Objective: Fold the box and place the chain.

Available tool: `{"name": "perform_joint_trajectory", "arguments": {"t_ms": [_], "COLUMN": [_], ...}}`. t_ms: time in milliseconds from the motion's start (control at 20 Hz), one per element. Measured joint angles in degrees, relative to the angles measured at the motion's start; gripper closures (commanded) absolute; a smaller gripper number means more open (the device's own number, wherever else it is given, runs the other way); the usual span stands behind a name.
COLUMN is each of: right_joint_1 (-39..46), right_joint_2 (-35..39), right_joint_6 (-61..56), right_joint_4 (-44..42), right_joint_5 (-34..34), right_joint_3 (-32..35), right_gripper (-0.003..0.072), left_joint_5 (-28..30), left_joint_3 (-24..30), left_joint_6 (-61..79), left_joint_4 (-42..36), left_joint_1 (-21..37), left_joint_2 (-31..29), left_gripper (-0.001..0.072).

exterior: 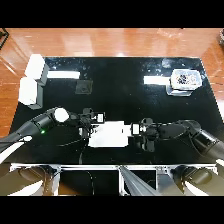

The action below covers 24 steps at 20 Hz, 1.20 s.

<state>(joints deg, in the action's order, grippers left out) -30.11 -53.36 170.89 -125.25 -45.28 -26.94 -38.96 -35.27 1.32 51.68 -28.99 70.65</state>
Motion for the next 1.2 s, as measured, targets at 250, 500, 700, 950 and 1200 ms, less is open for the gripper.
{"name": "perform_joint_trajectory", "arguments": {"t_ms": [250,500,700,950,1200], "right_joint_1": [-5.01,-9.46,-10.62,-11.02,-11.08], "right_joint_2": [-1.62,-3.19,-4.17,-6.40,-7.65], "right_joint_6": [0.20,0.31,0.31,0.31,0.31], "right_joint_4": [0.02,-0.20,-0.37,-0.94,-3.61], "right_joint_5": [2.34,5.09,8.59,11.02,13.64], "right_joint_3": [-0.02,0.00,-0.02,-0.02,0.00], "right_gripper": [-0.0013,-0.0014,-0.0014,-0.0013,-0.0013], "left_joint_5": [0.00,-0.02,-0.07,-0.09,-0.13], "left_joint_3": [0.04,0.04,0.04,0.04,0.00], "left_joint_6": [-0.02,-0.02,-0.02,-0.04,-0.04], "left_joint_4": [0.13,0.15,0.15,0.17,0.17], "left_joint_1": [0.00,0.00,0.00,0.00,0.00], "left_joint_2": [0.00,0.00,0.00,0.00,0.00], "left_gripper": [0.0691,0.0692,0.0691,0.0691,0.0691]}}
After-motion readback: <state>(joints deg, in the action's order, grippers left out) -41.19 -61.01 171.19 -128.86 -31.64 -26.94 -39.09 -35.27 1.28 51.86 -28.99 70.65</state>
